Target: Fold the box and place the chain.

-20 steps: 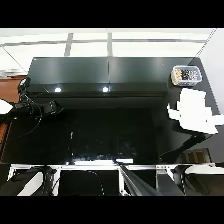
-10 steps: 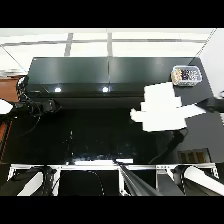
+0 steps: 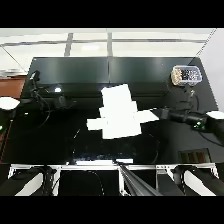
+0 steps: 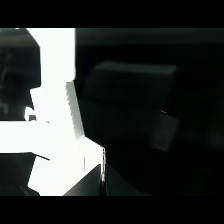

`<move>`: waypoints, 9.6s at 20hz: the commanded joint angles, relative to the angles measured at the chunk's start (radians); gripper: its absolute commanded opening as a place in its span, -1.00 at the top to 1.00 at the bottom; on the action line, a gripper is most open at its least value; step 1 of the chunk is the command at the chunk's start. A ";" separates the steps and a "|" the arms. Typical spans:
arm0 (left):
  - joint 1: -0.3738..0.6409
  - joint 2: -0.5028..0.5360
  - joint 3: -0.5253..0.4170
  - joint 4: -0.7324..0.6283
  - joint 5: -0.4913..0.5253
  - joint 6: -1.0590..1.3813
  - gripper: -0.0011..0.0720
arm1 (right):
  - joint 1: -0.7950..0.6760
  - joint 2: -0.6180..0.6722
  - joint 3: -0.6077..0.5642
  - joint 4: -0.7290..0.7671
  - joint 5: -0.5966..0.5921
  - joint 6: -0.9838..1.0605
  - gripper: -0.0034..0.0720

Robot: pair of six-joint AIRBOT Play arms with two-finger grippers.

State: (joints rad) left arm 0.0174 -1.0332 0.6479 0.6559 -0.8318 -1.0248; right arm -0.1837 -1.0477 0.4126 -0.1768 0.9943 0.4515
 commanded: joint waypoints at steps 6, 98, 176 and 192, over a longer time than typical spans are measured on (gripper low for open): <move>-0.147 -0.401 0.241 -0.167 -0.144 0.119 -0.95 | 0.237 0.010 -0.080 0.159 -0.183 -0.092 0.88; -0.468 -0.411 0.220 0.069 -0.014 1.127 0.90 | 0.549 -0.298 0.249 -0.245 -0.195 -0.864 -0.84; -0.367 -0.437 0.122 -0.186 -0.018 0.468 0.90 | 0.571 -0.316 0.247 -0.403 -0.276 -0.720 -0.39; -0.222 0.083 -0.058 -0.159 -0.063 0.710 0.81 | 0.571 -0.316 0.247 -0.404 -0.275 -0.720 -0.39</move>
State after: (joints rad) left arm -0.2092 -1.0542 0.7143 0.5148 -0.8974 -0.4946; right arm 0.3870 -1.3628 0.6594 -0.5804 0.7177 -0.2687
